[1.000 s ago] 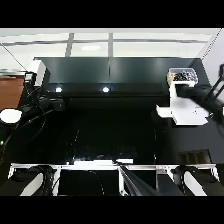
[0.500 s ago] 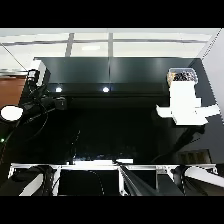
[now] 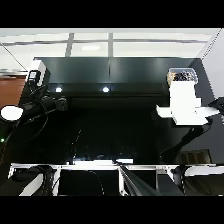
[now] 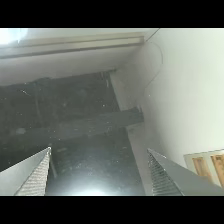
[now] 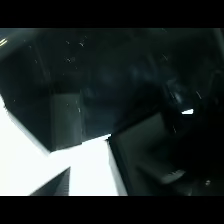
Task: Fold the box and place the chain.
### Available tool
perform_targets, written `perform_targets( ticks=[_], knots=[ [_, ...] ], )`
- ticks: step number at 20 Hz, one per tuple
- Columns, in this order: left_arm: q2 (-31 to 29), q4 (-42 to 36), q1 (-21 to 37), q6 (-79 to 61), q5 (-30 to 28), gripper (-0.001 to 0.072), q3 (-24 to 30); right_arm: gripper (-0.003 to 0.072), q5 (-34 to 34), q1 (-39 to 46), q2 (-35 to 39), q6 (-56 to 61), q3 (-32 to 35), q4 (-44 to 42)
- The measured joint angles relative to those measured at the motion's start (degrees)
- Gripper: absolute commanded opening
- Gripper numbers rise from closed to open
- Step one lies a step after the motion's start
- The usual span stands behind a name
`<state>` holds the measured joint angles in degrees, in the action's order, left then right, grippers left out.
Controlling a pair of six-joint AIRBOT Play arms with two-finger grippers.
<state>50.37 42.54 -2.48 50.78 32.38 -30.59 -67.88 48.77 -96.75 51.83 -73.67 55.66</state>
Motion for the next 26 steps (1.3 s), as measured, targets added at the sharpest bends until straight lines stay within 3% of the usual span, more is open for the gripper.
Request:
perform_targets(
  ticks=[1,4,9,12,14,17,21,26],
  knots=[
    [0.0,0.0,0.0,0.0,0.22,0.0712,0.0,0.0014,0.04,-0.44,-0.37,-0.55,-0.39,0.33],
    [0.0,-0.02,0.0,0.0,0.76,0.0713,0.0,0.0013,-1.57,-1.25,-0.92,-1.11,-2.32,1.36],
    [0.0,-0.02,0.0,0.0,1.01,0.0713,0.0,0.0013,-10.93,-2.67,1.75,-1.57,-4.0,0.42],
    [0.0,0.0,0.0,0.0,1.03,0.0713,0.0,0.0013,-14.53,-4.83,6.25,-2.69,-0.17,-5.25],
    [0.0,0.0,0.0,0.0,1.03,0.0713,0.07,0.0014,-13.38,-7.67,11.41,-5.31,6.1,-11.74],
    [0.15,0.0,0.0,0.0,1.31,0.0713,0.2,0.0013,-6.88,-14.58,20.61,-10.38,18.91,-23.15],
    [1.2,0.0,-0.15,-0.02,2.82,0.0712,0.24,0.0013,10.62,-30.93,31.04,-16.68,37.29,-36.89],
    [7.15,-3.39,-0.76,-0.55,8.41,0.0712,-1.57,0.0013,32.68,-54.07,35.28,-21.66,48.65,-49.22]
  ],
)
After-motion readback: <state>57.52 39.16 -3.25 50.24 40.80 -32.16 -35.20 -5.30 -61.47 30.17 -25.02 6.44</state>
